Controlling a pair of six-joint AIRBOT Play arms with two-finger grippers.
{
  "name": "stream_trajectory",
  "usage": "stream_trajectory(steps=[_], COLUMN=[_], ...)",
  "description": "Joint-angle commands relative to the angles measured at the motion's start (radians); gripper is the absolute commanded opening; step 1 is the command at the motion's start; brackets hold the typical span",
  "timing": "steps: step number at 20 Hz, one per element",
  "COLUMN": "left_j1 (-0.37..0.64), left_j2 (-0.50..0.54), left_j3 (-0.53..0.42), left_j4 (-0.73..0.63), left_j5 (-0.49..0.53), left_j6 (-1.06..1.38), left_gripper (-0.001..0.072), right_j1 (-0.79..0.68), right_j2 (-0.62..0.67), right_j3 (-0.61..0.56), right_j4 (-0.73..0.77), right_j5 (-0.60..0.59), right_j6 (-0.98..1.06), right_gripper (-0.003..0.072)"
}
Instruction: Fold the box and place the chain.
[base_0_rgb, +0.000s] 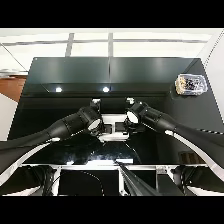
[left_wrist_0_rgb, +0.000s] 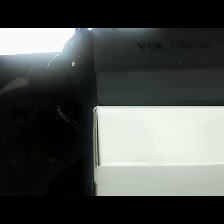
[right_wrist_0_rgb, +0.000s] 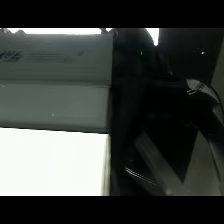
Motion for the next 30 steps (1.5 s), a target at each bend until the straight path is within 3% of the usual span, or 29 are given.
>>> stream_trajectory(steps=[1, 7, 8, 9, 10, 12, 14, 19, 21, 30], left_j1=[0.0, 0.0, 0.0, 0.0, 0.0, 0.0, 0.0, 0.0, 0.0, 0.0], left_j2=[0.0, 0.0, 0.0, 0.0, 0.0, 0.0, 0.0, 0.0, 0.0, 0.0], left_j3=[0.0, 0.0, 0.0, 0.0, 0.0, 0.0, 0.0, 0.0, 0.0, 0.0], left_j4=[0.002, 0.001, 0.001, 0.001, 0.001, 0.001, 0.001, 0.001, 0.001, 0.001], left_j5=[-0.002, -0.002, -0.003, -0.003, -0.003, -0.003, -0.003, -0.003, -0.003, -0.003], left_j6=[0.0, 0.0, 0.0, 0.0, 0.0, 0.0, 0.0, 0.0, 0.0, 0.0], left_gripper=[0.0033, 0.0032, 0.0032, 0.0032, 0.0032, 0.0032, 0.0032, 0.0032, 0.0032, 0.0032], right_j1=[0.001, 0.011, 0.011, 0.011, 0.011, 0.011, 0.011, 0.011, 0.011, 0.005], right_j2=[-0.005, -0.005, -0.005, -0.005, -0.005, -0.005, -0.005, -0.005, -0.003, 0.056], right_j3=[0.0, 0.0, 0.0, 0.0, 0.0, 0.0, 0.0, 0.0, 0.005, 0.031], right_j4=[0.001, 0.0, 0.0, 0.0, 0.0, 0.0, 0.0, 0.0, -0.001, -0.023], right_j5=[0.004, 0.005, 0.005, 0.005, 0.008, 0.008, 0.008, 0.008, 0.018, 0.051], right_j6=[-0.015, -0.023, -0.023, -0.022, -0.022, -0.022, -0.022, -0.022, -0.023, -0.079], right_gripper=[0.0063, 0.0047, 0.0061, 0.0167, 0.0177, 0.0175, 0.005, 0.0054, 0.0216, 0.0219])
